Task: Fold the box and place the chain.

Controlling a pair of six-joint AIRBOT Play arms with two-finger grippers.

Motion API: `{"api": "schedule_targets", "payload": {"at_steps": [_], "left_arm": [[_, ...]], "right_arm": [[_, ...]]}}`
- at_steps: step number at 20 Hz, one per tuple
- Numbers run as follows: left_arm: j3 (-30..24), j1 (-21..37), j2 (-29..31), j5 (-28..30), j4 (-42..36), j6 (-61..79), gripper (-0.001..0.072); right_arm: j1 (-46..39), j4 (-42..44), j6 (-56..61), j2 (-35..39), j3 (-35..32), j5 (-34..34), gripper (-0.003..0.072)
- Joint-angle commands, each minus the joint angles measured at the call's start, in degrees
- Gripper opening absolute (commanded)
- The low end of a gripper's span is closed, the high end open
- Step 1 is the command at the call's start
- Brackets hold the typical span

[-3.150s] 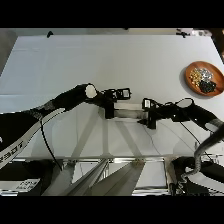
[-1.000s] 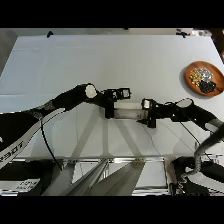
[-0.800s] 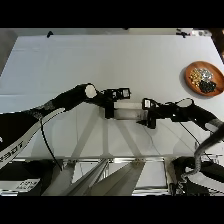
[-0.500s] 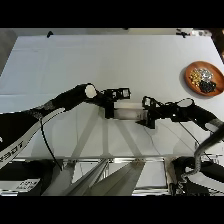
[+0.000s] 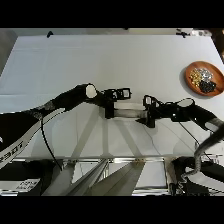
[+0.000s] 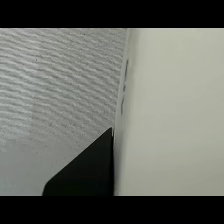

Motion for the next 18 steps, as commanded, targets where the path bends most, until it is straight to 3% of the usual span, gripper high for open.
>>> {"api": "schedule_targets", "payload": {"at_steps": [1, 2, 5, 11, 14, 18], "left_arm": [[0.0, 0.0, 0.0, 0.0, -0.1, 0.0, 0.0014], [0.0, 0.0, 0.0, 0.0, -0.1, 0.0, 0.0014], [0.0, 0.0, 0.0, 0.0, -0.1, 0.0, 0.0014], [0.0, 0.0, 0.0, 0.0, -0.1, 0.0, 0.0014], [0.0, 0.0, 0.0, 0.0, -0.1, 0.0, 0.0014], [0.0, 0.0, 0.0, 0.0, -0.1, 0.0, 0.0014]], "right_arm": [[1.0, -0.1, 0.4, -1.3, 0.0, -1.7, 0.05], [1.1, -0.1, 0.4, -1.7, 0.0, -1.8, 0.0438], [1.0, -0.3, 0.4, -1.8, 0.0, -2.3, 0.0405], [1.0, -1.6, 0.4, -1.8, 0.0, -5.1, 0.0398], [1.0, -1.6, 0.3, -1.8, 0.0, -6.1, 0.0334], [1.0, -1.6, -0.3, -1.8, 0.0, -7.1, 0.0336]]}}
